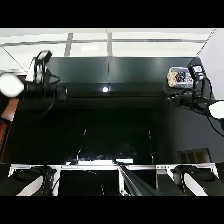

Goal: Fold the box and place the chain.

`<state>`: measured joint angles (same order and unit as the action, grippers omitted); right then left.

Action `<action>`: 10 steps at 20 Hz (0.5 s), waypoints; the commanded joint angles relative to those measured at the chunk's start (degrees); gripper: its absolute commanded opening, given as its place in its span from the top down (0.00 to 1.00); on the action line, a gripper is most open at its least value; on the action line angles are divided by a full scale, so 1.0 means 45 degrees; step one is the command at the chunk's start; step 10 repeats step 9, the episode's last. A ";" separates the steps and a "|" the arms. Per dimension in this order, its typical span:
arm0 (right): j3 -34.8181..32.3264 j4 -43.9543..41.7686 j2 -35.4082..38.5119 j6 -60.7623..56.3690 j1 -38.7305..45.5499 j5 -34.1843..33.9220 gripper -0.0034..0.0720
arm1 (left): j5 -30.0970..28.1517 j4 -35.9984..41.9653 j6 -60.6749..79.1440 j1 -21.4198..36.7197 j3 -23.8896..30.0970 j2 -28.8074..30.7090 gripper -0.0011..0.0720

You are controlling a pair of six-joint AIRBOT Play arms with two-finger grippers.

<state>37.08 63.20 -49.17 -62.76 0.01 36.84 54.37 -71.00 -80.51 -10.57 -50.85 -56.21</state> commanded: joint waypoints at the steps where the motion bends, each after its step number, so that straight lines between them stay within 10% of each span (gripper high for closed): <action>1: -0.0068 0.0214 -0.0005 -0.0039 -0.0053 -0.0199 0.93 | -0.1331 -0.0559 0.0034 -0.0321 0.2647 0.2331 0.95; 10: -0.0068 0.0214 -0.0005 -0.0039 -0.0053 -0.0199 0.93 | -0.1326 -0.0539 0.0034 -0.0340 0.2832 0.2467 0.94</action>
